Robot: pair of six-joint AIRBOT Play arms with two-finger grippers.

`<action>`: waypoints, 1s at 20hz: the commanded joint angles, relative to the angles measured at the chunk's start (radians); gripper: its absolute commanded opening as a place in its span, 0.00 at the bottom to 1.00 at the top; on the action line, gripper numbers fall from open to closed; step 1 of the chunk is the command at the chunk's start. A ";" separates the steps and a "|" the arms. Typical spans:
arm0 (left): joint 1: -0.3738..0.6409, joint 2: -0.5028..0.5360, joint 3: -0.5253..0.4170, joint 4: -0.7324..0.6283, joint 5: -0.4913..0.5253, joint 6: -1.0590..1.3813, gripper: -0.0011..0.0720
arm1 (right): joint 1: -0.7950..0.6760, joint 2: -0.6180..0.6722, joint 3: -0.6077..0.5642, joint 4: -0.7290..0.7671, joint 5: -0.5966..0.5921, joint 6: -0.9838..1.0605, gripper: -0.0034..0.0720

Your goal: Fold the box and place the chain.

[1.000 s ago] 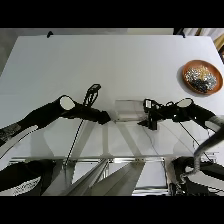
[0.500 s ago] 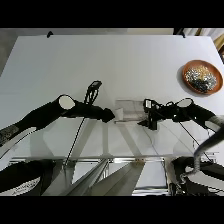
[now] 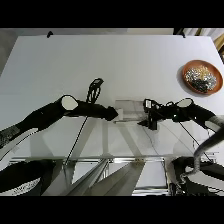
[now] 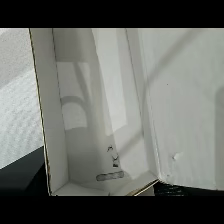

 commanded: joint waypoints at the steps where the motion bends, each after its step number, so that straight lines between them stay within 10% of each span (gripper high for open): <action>1: -0.033 -0.040 0.064 0.098 -0.021 -0.122 0.71 | 0.000 0.001 0.000 0.000 0.000 0.000 0.58; 20: -0.168 -0.182 0.325 0.533 -0.216 -0.698 0.71 | 0.000 0.001 0.000 0.000 0.000 0.000 0.58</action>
